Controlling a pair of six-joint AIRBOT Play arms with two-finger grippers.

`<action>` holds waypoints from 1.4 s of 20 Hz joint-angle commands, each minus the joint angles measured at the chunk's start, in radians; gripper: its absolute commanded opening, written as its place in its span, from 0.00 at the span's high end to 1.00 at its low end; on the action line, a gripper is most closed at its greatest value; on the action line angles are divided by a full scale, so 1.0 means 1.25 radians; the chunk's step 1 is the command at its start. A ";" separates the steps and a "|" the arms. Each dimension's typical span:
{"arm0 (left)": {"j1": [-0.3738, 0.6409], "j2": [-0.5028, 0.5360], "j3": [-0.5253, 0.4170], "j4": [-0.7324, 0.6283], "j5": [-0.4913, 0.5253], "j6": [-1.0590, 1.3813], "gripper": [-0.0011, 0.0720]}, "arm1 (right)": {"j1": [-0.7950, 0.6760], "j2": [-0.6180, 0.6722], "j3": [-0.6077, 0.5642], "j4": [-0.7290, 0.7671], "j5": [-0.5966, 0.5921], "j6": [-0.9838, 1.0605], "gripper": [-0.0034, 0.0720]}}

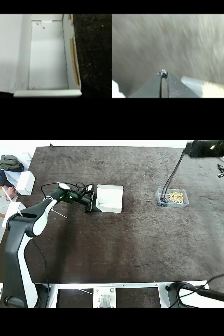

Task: Fold the box and place the chain.

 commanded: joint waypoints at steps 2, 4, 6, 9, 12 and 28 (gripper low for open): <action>0.000 0.000 0.000 0.000 0.000 0.000 0.61 | 0.101 0.100 0.001 0.055 -0.163 -0.058 0.98; 0.000 0.000 0.000 0.000 0.000 0.000 0.61 | 0.167 0.098 0.002 0.054 -0.203 -0.067 0.98; 0.000 0.000 0.000 0.000 0.000 0.000 0.61 | 0.243 0.083 0.002 0.054 -0.234 -0.087 0.98; 0.000 0.000 0.000 0.000 0.000 0.000 0.61 | 0.338 0.047 0.002 0.054 -0.270 -0.100 0.98; 0.000 0.000 0.000 0.000 0.000 0.000 0.61 | 0.402 -0.008 0.001 0.056 -0.276 -0.090 0.98; 0.001 0.000 0.000 0.000 0.000 0.000 0.61 | 0.463 -0.266 -0.185 0.051 -0.252 0.025 0.72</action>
